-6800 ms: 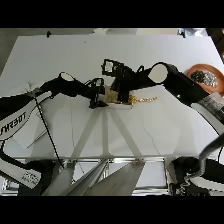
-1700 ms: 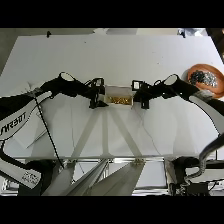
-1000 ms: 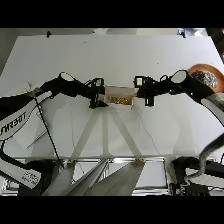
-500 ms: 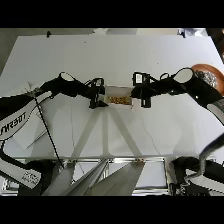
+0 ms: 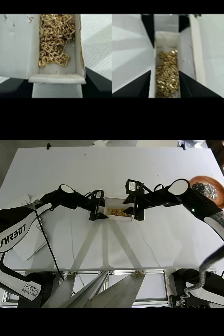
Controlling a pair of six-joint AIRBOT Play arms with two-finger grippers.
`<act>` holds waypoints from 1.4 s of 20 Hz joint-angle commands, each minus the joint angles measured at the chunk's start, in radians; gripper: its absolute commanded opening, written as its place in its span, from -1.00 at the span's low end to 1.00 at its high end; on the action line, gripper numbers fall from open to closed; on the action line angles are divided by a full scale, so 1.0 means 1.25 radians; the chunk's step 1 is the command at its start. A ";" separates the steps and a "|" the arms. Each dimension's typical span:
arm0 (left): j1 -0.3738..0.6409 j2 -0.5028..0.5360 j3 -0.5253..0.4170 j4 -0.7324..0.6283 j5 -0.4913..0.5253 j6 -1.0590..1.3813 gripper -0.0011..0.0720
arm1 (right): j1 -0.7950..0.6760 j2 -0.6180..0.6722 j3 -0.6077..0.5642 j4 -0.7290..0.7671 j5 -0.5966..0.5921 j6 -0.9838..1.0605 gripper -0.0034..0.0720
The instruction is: Fold the box and place the chain.
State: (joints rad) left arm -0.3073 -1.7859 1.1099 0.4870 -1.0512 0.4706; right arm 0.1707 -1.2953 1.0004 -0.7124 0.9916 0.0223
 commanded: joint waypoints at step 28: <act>0.000 0.000 0.001 0.000 0.001 0.000 -0.21 | 0.007 -0.226 0.308 -0.045 0.214 0.391 0.08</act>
State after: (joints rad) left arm -0.3073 -1.7859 1.1099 0.4870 -1.0519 0.4706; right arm 0.1799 -1.6192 1.3838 -0.7784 1.2514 0.5144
